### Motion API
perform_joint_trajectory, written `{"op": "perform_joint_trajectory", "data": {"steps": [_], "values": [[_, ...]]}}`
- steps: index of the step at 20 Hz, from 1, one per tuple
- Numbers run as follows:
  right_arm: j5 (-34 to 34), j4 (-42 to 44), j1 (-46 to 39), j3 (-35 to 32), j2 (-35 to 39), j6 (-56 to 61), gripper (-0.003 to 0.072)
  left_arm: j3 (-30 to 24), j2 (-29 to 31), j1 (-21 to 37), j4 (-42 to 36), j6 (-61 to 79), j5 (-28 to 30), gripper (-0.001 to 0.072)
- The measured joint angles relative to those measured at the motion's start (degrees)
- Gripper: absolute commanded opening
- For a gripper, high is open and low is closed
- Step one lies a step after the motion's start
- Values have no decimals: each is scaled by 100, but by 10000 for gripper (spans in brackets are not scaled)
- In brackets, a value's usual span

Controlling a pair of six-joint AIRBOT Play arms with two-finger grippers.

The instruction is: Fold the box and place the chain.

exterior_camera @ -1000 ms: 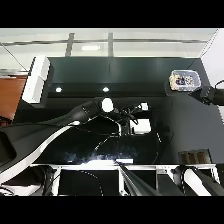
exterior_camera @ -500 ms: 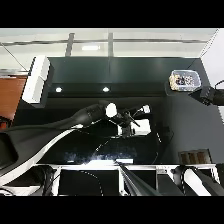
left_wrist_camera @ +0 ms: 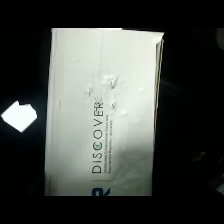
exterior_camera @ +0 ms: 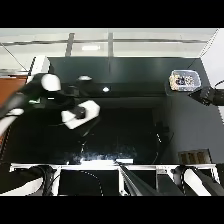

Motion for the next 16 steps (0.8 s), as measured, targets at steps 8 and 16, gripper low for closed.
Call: {"op": "perform_joint_trajectory", "data": {"steps": [8, 16], "values": [[-55, 0, 0, 0, 0, -48, 14, -1165, 866, 3574, 227, -267, -251, 310], [-72, 0, 0, 0, 0, -50, 14, -1303, 1257, 5136, 369, 1021, 968, 310]]}}
